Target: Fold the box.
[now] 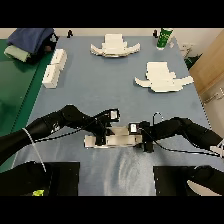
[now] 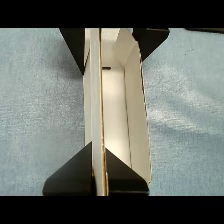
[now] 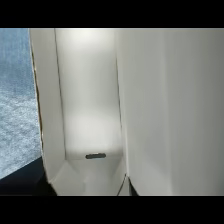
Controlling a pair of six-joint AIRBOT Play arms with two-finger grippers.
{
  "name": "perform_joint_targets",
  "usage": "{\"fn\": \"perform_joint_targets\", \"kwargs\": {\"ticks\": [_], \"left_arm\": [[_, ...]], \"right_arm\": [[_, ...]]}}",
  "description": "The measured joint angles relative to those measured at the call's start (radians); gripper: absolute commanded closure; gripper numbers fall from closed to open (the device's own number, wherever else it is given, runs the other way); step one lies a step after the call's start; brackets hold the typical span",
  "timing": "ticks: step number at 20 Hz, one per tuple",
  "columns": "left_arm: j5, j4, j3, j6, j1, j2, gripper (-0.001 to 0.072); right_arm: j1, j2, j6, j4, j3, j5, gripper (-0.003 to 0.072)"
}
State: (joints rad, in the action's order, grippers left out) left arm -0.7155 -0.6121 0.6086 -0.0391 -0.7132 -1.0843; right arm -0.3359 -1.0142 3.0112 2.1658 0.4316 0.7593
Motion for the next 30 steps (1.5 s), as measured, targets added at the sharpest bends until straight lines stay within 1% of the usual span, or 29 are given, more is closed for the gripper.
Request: {"fn": "perform_joint_targets", "kwargs": {"ticks": [19,28,29,30], "left_arm": [[-0.002,0.003,0.000,0.000,0.000,0.000,0.0696],[0.026,0.010,0.000,0.000,-0.004,0.000,0.0693],[0.029,0.011,0.000,-0.003,-0.004,0.000,0.0666],[0.032,0.011,0.000,-0.003,-0.004,0.000,0.0361]], "right_arm": [[0.000,0.000,-0.001,0.002,0.000,0.000,0.0186],[0.000,0.000,-0.002,0.003,0.000,0.000,0.0186],[0.000,0.000,-0.002,0.003,0.000,0.000,0.0186],[0.000,0.000,-0.002,0.003,0.000,0.000,0.0186]]}}
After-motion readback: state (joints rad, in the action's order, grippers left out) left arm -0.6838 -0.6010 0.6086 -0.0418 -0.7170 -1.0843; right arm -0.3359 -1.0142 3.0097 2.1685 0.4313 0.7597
